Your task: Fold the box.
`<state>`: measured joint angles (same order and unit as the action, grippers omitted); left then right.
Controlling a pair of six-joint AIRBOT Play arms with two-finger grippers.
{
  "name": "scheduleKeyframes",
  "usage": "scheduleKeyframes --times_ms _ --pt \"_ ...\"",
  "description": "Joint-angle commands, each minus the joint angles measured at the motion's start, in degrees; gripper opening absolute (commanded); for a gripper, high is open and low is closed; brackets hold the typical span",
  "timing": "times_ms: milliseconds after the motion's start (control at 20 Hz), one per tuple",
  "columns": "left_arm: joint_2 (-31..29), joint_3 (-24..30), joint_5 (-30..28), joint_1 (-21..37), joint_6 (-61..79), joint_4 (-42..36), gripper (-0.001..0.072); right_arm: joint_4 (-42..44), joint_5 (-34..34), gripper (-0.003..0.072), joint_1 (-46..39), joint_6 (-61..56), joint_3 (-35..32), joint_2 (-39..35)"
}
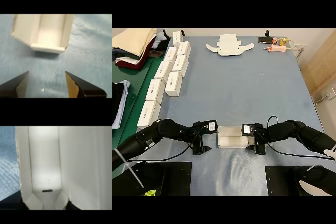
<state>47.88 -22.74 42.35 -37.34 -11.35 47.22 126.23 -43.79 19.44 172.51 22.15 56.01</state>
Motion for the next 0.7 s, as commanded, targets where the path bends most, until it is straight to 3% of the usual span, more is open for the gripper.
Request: scheduleKeyframes --times_ms 0,350,650 --pt "7.02 0.85 -4.50 0.98 21.51 -14.27 0.0695 0.00 0.02 0.0470 0.04 -0.02 0.04 0.00" --pt "12.68 -1.11 -5.75 0.52 29.31 -23.76 0.0695 0.00 0.04 0.0470 0.04 -0.02 0.04 0.00" --pt "14.73 -1.11 -4.90 0.52 30.03 -23.96 0.0695 0.00 0.04 0.0470 0.04 -0.02 0.04 0.00"
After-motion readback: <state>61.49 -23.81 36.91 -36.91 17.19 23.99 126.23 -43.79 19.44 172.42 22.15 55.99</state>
